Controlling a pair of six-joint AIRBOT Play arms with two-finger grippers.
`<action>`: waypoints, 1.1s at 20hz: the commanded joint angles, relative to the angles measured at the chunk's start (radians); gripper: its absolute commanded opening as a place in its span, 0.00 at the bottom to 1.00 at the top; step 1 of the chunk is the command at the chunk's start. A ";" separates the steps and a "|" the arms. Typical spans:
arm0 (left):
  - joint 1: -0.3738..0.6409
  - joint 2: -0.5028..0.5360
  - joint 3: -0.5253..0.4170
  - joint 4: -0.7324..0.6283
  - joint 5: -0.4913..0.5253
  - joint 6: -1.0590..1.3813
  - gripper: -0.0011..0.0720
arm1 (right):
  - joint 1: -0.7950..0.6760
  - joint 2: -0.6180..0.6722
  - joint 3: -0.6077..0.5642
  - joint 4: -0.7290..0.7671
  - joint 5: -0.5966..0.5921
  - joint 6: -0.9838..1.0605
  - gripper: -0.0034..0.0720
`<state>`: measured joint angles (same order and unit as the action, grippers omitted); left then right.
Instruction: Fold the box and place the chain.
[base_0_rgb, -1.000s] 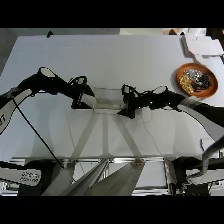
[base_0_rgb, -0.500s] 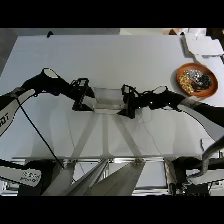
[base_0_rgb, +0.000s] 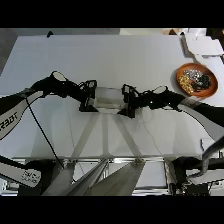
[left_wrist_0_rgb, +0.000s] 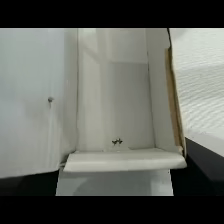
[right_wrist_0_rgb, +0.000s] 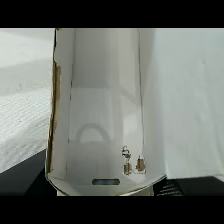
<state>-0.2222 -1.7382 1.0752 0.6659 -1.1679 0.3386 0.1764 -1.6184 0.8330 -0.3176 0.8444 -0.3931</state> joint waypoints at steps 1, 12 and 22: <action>-0.006 -0.006 -0.002 0.002 0.035 -0.031 0.97 | 0.000 0.000 0.000 0.000 0.004 0.000 0.73; -0.006 0.048 -0.124 -0.001 0.161 -0.046 0.96 | 0.000 0.000 0.000 0.000 0.005 0.000 0.73; -0.006 0.047 -0.125 -0.003 0.080 0.002 0.39 | 0.000 0.000 0.000 0.000 0.005 0.000 0.73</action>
<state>-0.2279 -1.6917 0.9520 0.6552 -1.0496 0.3359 0.1761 -1.6184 0.8330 -0.3195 0.8539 -0.3939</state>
